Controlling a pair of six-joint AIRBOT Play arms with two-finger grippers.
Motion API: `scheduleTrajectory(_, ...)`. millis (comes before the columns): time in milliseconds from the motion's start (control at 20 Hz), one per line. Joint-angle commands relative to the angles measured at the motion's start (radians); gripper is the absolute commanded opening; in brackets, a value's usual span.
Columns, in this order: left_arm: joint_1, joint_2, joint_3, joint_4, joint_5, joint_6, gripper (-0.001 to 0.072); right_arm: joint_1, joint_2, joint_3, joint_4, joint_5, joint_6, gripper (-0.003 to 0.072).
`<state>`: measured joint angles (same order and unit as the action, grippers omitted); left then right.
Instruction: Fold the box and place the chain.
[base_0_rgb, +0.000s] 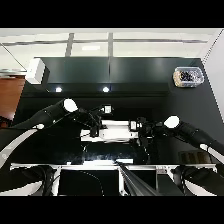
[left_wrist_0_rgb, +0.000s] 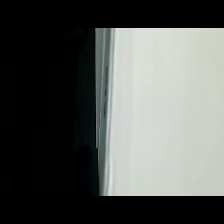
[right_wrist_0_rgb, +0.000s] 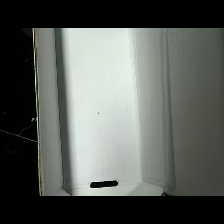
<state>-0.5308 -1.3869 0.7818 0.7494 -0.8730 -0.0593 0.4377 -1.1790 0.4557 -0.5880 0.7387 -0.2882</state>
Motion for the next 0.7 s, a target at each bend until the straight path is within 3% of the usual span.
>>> scheduleTrajectory(0,0.000,0.001,0.000,0.000,0.000,0.000,0.0030,0.001,-0.001,0.000,0.000,-0.003,0.001,0.0539)
scheduleTrajectory(100,0.000,0.001,0.000,0.000,0.000,0.000,0.0036,0.001,-0.001,0.000,0.000,-0.010,0.008,0.0539)
scheduleTrajectory(200,0.001,0.001,0.000,0.001,-0.003,-0.002,0.0256,0.001,-0.001,0.000,0.000,-0.020,0.019,0.0539)
scheduleTrajectory(400,0.002,0.049,0.002,0.003,-0.025,-0.073,0.0296,0.001,-0.001,0.000,0.000,-0.021,0.019,0.0539)
scheduleTrajectory(450,0.001,0.075,0.002,0.019,-0.026,-0.078,0.0365,0.001,-0.001,0.000,0.000,-0.021,0.019,0.0539)
scheduleTrajectory(500,0.002,0.104,0.002,0.050,-0.026,-0.113,0.0459,0.001,-0.001,0.000,0.000,-0.021,0.019,0.0539)
scheduleTrajectory(550,0.003,0.139,0.002,0.105,-0.027,-0.193,0.0491,0.001,-0.001,0.000,0.000,-0.021,0.019,0.0539)
scheduleTrajectory(650,0.003,0.205,0.002,0.259,-0.052,-0.377,0.0490,0.001,-0.001,0.000,0.000,-0.021,0.019,0.0539)
